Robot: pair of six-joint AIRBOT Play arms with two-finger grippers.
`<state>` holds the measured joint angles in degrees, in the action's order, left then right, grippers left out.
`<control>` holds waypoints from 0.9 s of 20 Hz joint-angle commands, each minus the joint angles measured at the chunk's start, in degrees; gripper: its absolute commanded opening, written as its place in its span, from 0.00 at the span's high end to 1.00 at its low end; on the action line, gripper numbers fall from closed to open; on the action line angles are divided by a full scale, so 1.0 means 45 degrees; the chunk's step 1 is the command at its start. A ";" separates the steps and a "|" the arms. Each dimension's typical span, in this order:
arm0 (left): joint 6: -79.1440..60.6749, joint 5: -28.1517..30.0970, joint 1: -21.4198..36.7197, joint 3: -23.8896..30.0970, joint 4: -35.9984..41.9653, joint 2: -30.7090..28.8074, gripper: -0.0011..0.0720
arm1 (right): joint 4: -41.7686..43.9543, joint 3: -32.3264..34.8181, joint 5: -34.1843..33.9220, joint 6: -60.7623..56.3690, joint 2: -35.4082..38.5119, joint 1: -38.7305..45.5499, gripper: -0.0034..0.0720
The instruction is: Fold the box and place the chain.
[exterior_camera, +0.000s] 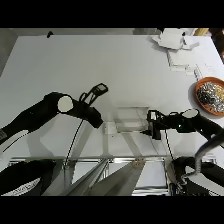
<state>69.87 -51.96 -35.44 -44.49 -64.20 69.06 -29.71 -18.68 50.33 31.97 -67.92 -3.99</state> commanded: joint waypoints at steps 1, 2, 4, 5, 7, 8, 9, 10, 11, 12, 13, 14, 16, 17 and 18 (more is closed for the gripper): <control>0.4352 0.0355 0.0675 0.1132 -0.0403 -0.0141 0.98 | 0.0005 0.0000 0.0005 0.0005 0.0010 0.0000 0.38; 0.4512 0.0704 0.0675 0.1535 -0.0005 -0.0049 0.98 | 0.0005 0.0000 0.0005 0.0005 0.0010 0.0000 0.38; 0.4469 0.1404 0.0617 0.2157 0.1345 0.0248 0.98 | 0.0000 0.0000 0.0005 0.0005 0.0010 0.0000 0.38; 0.4464 0.1554 0.0520 0.2268 0.1962 0.0427 0.98 | 0.0000 0.0000 0.0005 0.0005 0.0010 0.0000 0.38; 0.3759 0.1549 0.0248 0.2268 0.3424 0.0593 0.98 | 0.0000 0.0000 0.0005 0.0005 0.0010 0.0000 0.38; 0.3245 0.1583 0.0083 0.2268 0.4216 0.0588 0.98 | 0.0000 0.0000 0.0005 0.0005 0.0010 0.0000 0.38; 0.2846 0.1719 -0.0078 0.2268 0.4915 0.0593 0.98 | 0.0000 0.0000 0.0005 0.0005 0.0010 0.0000 0.38; 0.2769 0.1914 -0.0165 0.2268 0.5246 0.0597 0.98 | 0.0000 0.0000 0.0005 0.0010 0.0010 0.0000 0.38; 0.2773 0.2142 -0.0165 0.2268 0.5406 0.0607 0.98 | 0.0000 0.0000 0.0005 0.0005 0.0010 0.0000 0.38; 0.2769 0.2263 -0.0160 0.2268 0.5615 0.0651 0.98 | 0.0000 0.0000 0.0005 0.0005 0.0010 0.0000 0.38; 0.2764 0.2273 -0.0160 0.2263 0.5838 0.0665 0.98 | 0.0000 0.0000 0.0005 0.0005 0.0010 0.0000 0.38; 0.2759 0.2254 -0.0165 0.2263 0.5974 0.0651 0.98 | 0.0000 0.0000 0.0005 0.0005 0.0010 0.0000 0.38; 0.2759 0.2215 -0.0165 0.2259 0.6086 0.0583 0.98 | 0.0000 0.0000 0.0005 0.0005 0.0010 0.0000 0.38; 0.2759 0.2225 -0.0165 0.2259 0.6081 0.0486 0.98 | 0.0000 0.0000 0.0005 0.0005 0.0010 0.0000 0.38; 0.2754 0.2225 -0.0165 0.2259 0.6076 0.0379 0.98 | 0.0000 0.0000 0.0005 0.0005 0.0010 0.0000 0.38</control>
